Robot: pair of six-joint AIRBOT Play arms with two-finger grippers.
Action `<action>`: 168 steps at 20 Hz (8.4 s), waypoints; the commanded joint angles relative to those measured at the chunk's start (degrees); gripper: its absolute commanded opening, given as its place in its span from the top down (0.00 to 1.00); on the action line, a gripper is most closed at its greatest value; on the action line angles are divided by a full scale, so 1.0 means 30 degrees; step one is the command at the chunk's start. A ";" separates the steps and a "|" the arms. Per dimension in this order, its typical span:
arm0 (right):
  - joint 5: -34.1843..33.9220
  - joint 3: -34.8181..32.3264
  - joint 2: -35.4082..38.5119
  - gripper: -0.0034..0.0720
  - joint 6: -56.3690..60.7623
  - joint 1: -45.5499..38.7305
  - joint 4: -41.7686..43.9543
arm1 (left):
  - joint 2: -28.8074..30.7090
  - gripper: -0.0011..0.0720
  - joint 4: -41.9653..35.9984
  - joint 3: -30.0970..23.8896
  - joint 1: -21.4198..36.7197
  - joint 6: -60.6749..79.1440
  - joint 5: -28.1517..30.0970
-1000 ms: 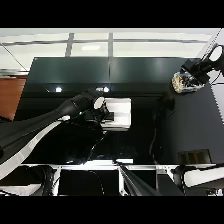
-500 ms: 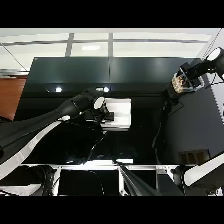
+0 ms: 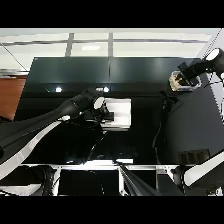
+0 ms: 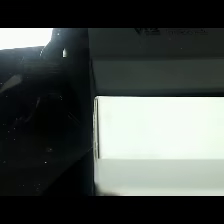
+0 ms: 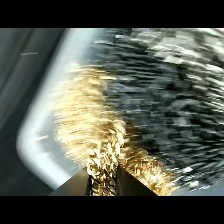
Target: Fold the box and place the chain.
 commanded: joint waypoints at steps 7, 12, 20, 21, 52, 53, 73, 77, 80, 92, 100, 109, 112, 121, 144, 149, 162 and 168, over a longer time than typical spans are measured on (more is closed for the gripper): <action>-0.0262 0.0656 0.7286 0.94 -0.7898 -0.0109 0.0393 | -0.0015 0.94 0.0000 0.0007 0.0015 0.0000 0.0044; -0.1042 0.0838 1.2123 0.94 -0.9508 -0.0109 0.1042 | -0.0015 0.94 0.0000 0.0007 0.0015 0.0000 0.0044; 0.1581 0.0831 1.6888 0.94 -1.2050 -0.0109 0.5472 | -0.0015 0.94 0.0000 0.0007 0.0015 0.0000 0.0029; 0.2055 0.0831 1.7099 0.94 -1.2080 -0.0109 0.6127 | -0.0015 0.94 0.0000 0.0007 0.0015 0.0000 0.0029; 0.1384 -1.1380 1.1460 0.94 -1.5905 1.1693 1.0433 | -0.0015 0.94 0.0007 0.0007 0.0015 0.0000 0.0029; 0.1158 -1.1613 1.1293 0.94 -1.5897 1.1693 1.0185 | -0.0015 0.94 0.0007 0.0007 0.0015 0.0000 0.0022; -1.1584 -1.6283 1.0112 0.00 -0.5523 0.2849 -0.1894 | -0.0015 0.94 0.0007 0.0007 0.0015 0.0000 0.0029; -1.0899 -1.4411 0.7868 0.00 -0.6113 0.2936 -0.1953 | -0.0015 0.94 0.0000 0.0007 0.0015 0.0000 0.0029; -1.0404 -1.3274 0.7125 0.00 -0.5836 0.3949 -0.4073 | -0.0015 0.94 0.0007 0.0007 0.0015 0.0000 0.0036; -0.8677 -1.2590 0.5923 0.31 -0.1304 0.5472 -0.7781 | -0.0015 0.94 0.0007 0.0007 0.0015 0.0000 0.0036; -0.6936 -1.2590 0.6003 0.94 -0.1370 0.5472 -0.7766 | -0.0015 0.94 0.0000 0.0007 0.0015 0.0000 0.0029; -0.4095 -1.2539 1.2925 0.94 -0.6564 0.5479 -0.5894 | -0.0015 0.94 0.0007 0.0007 0.0015 0.0000 0.0044; -0.2572 -1.2094 1.6167 0.94 -0.7861 0.5479 -0.4291 | -0.0015 0.94 0.0007 0.0007 0.0015 0.0000 0.0036; 0.2011 -0.7635 1.9169 0.94 -1.1162 0.5493 0.2273 | -0.0015 0.94 0.0007 0.0007 0.0015 0.0000 0.0036; -0.0306 -1.4229 1.4433 0.94 -1.3034 1.1140 0.7606 | -0.0015 0.94 0.0007 0.0007 0.0015 0.0000 -0.0022; -0.1559 -1.5059 1.3253 0.94 -1.3427 1.1475 0.8459 | -0.0015 0.94 0.0007 0.0007 0.0015 0.0007 -0.0022; -0.1078 -1.5278 1.3136 0.58 -1.5824 0.9442 0.5821 | -0.0015 0.94 0.0007 0.0007 0.0015 0.0000 -0.0029; -0.5049 -1.8695 1.3143 0.05 -2.3635 1.0040 0.4874 | -0.0015 0.94 0.0015 0.0007 0.0015 0.0007 -0.0022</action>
